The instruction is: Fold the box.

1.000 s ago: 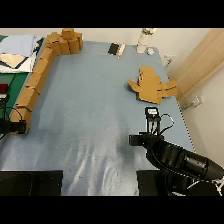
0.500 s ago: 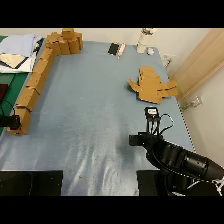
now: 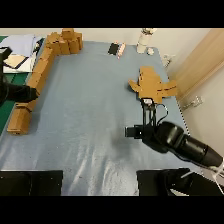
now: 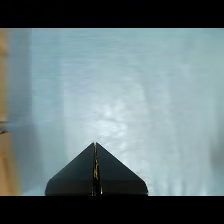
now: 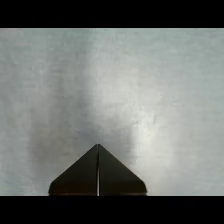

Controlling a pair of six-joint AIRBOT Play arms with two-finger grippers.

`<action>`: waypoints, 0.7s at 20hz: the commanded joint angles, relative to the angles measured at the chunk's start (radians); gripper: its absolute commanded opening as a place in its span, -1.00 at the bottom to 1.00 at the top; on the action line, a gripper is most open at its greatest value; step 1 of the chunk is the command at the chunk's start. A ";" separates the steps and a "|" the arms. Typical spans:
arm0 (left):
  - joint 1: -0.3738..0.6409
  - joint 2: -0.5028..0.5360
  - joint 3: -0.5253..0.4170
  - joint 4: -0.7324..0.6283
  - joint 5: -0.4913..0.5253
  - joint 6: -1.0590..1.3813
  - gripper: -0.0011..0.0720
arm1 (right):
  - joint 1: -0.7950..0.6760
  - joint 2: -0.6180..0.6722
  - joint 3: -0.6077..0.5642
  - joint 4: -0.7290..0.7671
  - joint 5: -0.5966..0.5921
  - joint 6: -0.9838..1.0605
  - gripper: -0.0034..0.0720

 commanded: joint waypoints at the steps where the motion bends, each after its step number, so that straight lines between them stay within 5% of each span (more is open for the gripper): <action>1: -0.222 -0.174 0.135 -0.032 -0.045 -0.075 -0.94 | -0.206 -0.154 0.192 0.241 0.011 -0.334 -0.90; 7: -0.539 -0.450 0.240 -0.035 0.102 -0.153 -0.94 | -0.349 -0.522 0.519 0.472 0.012 -0.554 -0.90; 14: -0.582 -0.526 0.269 -0.114 0.151 -0.122 -0.93 | -0.346 -0.679 0.631 0.613 0.019 -0.628 -0.90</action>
